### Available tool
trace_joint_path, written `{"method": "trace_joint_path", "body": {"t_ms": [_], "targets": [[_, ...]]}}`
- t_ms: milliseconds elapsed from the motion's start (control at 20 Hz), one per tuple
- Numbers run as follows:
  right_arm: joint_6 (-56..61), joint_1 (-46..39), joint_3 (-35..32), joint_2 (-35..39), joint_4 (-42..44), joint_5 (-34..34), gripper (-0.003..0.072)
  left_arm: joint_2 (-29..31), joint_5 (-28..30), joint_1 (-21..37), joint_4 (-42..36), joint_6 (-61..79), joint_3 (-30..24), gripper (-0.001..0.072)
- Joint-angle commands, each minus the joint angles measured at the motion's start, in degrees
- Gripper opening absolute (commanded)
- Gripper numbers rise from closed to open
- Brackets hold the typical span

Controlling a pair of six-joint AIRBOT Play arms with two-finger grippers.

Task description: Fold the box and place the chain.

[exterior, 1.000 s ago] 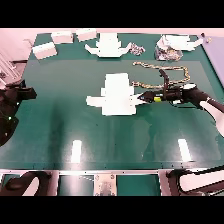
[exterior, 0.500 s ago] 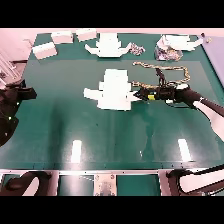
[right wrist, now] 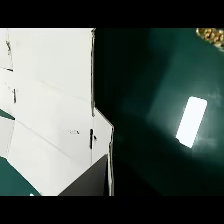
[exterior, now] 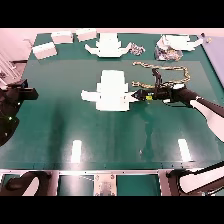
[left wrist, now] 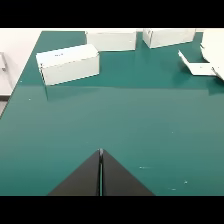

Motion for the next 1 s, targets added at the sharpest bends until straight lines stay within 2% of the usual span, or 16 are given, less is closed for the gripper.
{"method": "trace_joint_path", "body": {"t_ms": [0, 150, 350, 450, 550, 700, 850, 950], "targets": [[-0.66, 0.09, 2.8, -0.13, -1.46, 0.57, 0.0007, -0.02, -0.81, 0.0, 0.0, 0.0, 0.0, 0.0022], [-0.63, 0.22, 3.1, -0.42, -1.84, 1.57, 0.0007, -0.02, -2.8, 0.02, -0.02, -0.33, 0.0, 0.0022], [-0.66, 2.29, 3.1, -1.62, -1.88, 1.31, 0.0008, -0.02, -15.58, 0.0, 0.35, 4.83, 0.15, 0.0027], [-0.61, 2.56, 3.08, -1.62, -1.84, 0.48, 0.0007, -0.9, -16.22, 0.02, 0.46, 4.9, 0.17, 0.038], [0.94, 2.43, 3.06, -1.62, -1.88, -0.7, 0.0007, -3.78, -16.35, 0.02, 1.11, 4.98, 0.26, 0.0378], [2.01, 2.51, 3.06, -1.62, -1.86, -1.25, 0.0007, -12.07, -24.39, 0.02, 1.14, 5.03, 2.49, 0.0378], [3.45, 2.54, 3.04, -1.62, -1.88, -1.53, 0.0007, -21.73, -31.93, 0.0, 1.11, 6.56, 6.97, 0.0378], [3.45, 2.51, 3.06, -1.62, -1.86, -1.92, 0.0007, -25.68, -33.66, 0.0, 0.96, 7.1, 9.4, 0.0377]]}}
